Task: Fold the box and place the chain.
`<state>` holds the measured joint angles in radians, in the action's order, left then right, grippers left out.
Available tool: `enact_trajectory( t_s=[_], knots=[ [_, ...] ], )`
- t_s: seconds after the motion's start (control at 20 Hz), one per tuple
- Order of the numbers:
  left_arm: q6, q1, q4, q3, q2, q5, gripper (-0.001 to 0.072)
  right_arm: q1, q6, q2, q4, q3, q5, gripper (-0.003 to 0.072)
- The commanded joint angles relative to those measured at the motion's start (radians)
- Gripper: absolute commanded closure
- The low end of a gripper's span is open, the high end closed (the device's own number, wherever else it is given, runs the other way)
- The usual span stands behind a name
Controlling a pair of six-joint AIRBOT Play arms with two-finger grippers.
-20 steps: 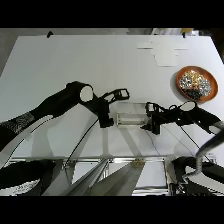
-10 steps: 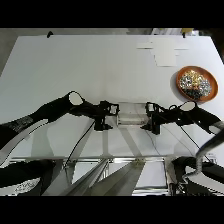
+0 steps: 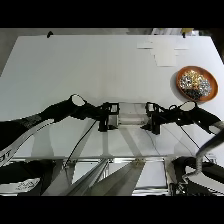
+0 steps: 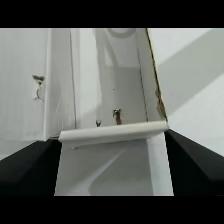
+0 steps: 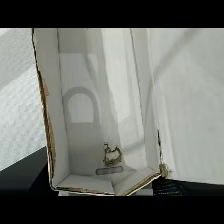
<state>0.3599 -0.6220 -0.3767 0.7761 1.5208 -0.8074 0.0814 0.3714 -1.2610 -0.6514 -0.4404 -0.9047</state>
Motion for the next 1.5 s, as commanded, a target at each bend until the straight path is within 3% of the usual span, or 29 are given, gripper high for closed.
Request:
enact_trajectory(
  t_s=[0.0, 0.4, 0.45, 0.55, 0.6, 0.65, 1.45],
  knots=[
    [0.008, -0.016, 0.048, -0.001, 0.019, 0.016, 0.0007, 0.0, 0.0, 0.0, 0.0, 0.0, 0.0, 0.0256],
    [0.026, -0.04, 0.059, 0.0, 0.053, 0.037, 0.0015, 0.0, 0.0, 0.0, 0.0, 0.0, 0.0, 0.0256],
    [0.025, -0.04, 0.059, 0.0, 0.053, 0.04, 0.0043, 0.0, 0.0, 0.0, 0.0, 0.0, 0.0, 0.0256],
    [0.025, -0.04, 0.058, 0.0, 0.053, 0.04, 0.0334, 0.0, 0.0, 0.0, 0.0, 0.0, 0.0, 0.0256],
    [0.025, -0.04, 0.058, 0.0, 0.053, 0.04, 0.0452, 0.0, 0.0, 0.0, 0.0, 0.0, 0.0, 0.0256],
    [0.025, -0.04, 0.058, 0.0, 0.053, 0.04, 0.0519, 0.0, 0.0, 0.0, 0.0, 0.0, 0.0, 0.0256],
    [-0.021, -0.04, 0.058, 0.0, 0.053, 0.006, 0.0501, 0.0, 0.0, 0.0, 0.001, 0.0, 0.0, 0.0256]
  ],
)
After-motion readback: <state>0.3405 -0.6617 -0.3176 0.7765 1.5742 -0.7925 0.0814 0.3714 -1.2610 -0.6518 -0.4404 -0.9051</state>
